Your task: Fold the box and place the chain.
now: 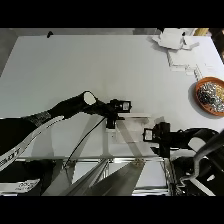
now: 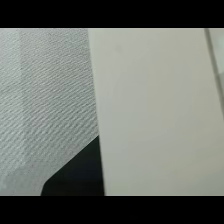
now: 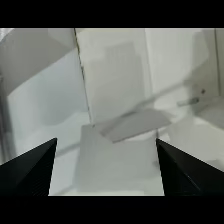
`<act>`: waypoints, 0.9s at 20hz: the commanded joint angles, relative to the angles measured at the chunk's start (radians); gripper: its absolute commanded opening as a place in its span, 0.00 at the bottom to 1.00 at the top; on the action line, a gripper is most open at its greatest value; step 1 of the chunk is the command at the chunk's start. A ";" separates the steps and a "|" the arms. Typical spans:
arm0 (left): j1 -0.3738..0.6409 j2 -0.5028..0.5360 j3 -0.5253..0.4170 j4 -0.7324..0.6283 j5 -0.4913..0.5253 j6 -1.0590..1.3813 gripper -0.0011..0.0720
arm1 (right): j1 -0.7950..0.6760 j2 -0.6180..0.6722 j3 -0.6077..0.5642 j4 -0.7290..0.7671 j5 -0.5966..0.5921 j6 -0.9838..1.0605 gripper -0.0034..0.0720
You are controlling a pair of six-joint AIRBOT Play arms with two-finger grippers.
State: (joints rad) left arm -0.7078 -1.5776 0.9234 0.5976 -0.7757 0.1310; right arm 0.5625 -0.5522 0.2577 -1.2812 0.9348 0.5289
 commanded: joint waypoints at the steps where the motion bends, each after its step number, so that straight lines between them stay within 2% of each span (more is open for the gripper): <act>1: 0.000 0.000 0.000 -0.002 0.000 0.000 0.03 | 0.125 0.031 -0.077 -0.058 -0.195 -0.003 0.96; 3: 0.000 0.000 0.000 -0.002 0.001 0.000 0.03 | 0.151 0.031 -0.111 -0.060 -0.258 -0.003 0.96; 8: 0.000 0.000 0.000 -0.002 0.000 0.000 0.03 | 0.152 0.031 -0.113 -0.095 -0.317 -0.003 0.96; 11: 0.000 0.000 0.000 -0.002 0.000 0.000 0.03 | 0.145 0.030 -0.107 -0.094 -0.325 -0.003 0.96; 15: 0.000 0.000 0.000 -0.002 0.000 0.000 0.03 | 0.027 0.028 -0.088 -0.068 -0.314 -0.003 0.95; 18: 0.000 0.000 0.000 -0.002 0.000 0.000 0.03 | 0.002 0.028 -0.055 -0.066 -0.296 -0.016 0.95</act>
State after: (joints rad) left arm -0.7078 -1.5776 0.9234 0.5957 -0.7757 0.1310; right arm 0.5976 -0.5232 0.1802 -1.3525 0.6292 0.5220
